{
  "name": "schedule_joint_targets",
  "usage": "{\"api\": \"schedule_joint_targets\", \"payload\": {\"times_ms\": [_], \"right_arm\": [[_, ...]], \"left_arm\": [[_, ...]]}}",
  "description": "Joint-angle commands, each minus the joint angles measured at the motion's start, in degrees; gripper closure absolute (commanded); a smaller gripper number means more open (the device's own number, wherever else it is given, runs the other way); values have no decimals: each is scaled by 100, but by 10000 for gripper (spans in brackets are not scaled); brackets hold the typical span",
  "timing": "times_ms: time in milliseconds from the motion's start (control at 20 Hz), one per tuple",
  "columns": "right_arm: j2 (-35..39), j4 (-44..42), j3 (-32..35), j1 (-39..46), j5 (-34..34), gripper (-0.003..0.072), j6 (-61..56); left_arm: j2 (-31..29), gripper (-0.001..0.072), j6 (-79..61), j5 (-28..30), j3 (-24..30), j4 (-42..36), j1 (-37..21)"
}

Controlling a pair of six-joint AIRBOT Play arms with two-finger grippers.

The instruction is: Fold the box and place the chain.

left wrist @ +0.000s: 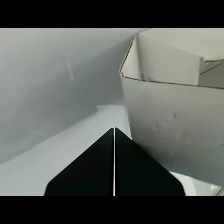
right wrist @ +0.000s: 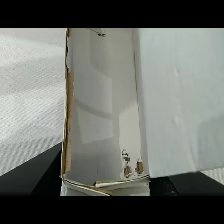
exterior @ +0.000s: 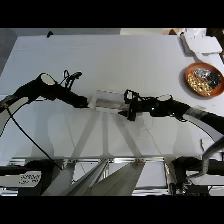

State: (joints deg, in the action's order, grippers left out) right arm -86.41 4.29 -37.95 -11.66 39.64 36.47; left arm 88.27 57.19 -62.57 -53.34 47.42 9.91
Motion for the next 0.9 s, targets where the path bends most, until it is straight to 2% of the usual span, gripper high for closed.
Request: {"api": "schedule_joint_targets", "payload": {"times_ms": [0, 50, 100, 200, 400, 850], "right_arm": [[-2, -2, -4, 0, 2, 238, -2], [-2, 0, -4, 0, 2, 238, -2], [-2, 0, -4, 0, 2, 238, -2], [-2, 0, -4, 0, 2, 238, -2], [-2, 0, -4, 0, 2, 238, -2], [-2, -2, -4, 0, 2, 238, -2]], "left_arm": [[-61, 689, -15, 173, 2, -350, 94], [-81, 620, -17, 166, 2, -459, 107], [-111, 522, -17, 168, 2, -531, 127], [-181, 426, -13, 195, 2, -634, 131], [-350, 426, 116, 348, 2, -664, 72], [-396, 431, 129, 138, 2, -603, 72]]}}
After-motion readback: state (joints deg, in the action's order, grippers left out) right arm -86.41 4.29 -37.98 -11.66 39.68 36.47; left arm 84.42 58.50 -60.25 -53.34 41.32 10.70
